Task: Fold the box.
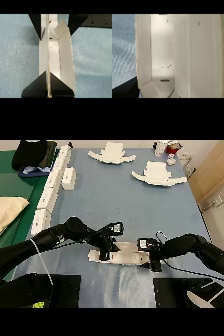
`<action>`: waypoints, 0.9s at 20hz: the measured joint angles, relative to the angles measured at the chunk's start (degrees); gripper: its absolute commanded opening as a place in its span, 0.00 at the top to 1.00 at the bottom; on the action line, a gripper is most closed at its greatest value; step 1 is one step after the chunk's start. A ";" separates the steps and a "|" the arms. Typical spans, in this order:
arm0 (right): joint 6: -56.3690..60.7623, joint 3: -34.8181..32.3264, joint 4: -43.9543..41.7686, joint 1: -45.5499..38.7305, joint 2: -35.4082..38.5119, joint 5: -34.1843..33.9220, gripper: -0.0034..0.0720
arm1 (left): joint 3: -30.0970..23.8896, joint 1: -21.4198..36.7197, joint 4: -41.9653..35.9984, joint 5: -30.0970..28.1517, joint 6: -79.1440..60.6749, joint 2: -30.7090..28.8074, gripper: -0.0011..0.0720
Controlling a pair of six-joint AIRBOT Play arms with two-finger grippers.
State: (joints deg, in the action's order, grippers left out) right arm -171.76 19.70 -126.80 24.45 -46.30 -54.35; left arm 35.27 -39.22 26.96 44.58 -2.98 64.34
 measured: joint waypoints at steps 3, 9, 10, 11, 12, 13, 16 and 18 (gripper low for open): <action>-0.17 0.00 0.52 0.20 -0.07 -0.68 0.02 | 0.00 0.00 0.00 0.04 0.00 -0.02 0.97; -0.17 -0.11 2.16 0.33 -0.66 -0.26 0.10 | 0.00 0.00 0.02 0.02 0.00 -0.02 0.97; -0.17 -0.11 2.23 0.50 -0.87 0.28 0.10 | 0.00 0.00 0.02 0.00 0.00 -0.02 0.97; -0.20 -0.11 2.27 0.70 -1.09 0.90 0.10 | 0.00 0.00 0.02 0.00 0.00 -0.02 0.97; -0.20 -0.13 2.32 0.85 -1.31 1.44 0.10 | 0.00 0.00 0.02 -0.02 0.00 -0.02 0.97; -0.20 -0.13 2.27 0.98 -1.44 2.03 0.10 | 0.00 0.00 0.02 -0.02 0.00 -0.02 0.97; -0.20 -0.44 2.08 1.20 -1.77 3.41 0.10 | 0.00 0.00 0.00 -0.02 0.00 -0.02 0.97; -0.20 -1.05 1.92 1.22 -1.84 4.37 0.10 | 0.00 0.00 0.00 -0.02 0.00 -0.02 0.97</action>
State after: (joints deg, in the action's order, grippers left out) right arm -171.96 18.65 -124.88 25.67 -48.14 -49.98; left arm 35.27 -39.22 26.96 44.56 -2.98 64.31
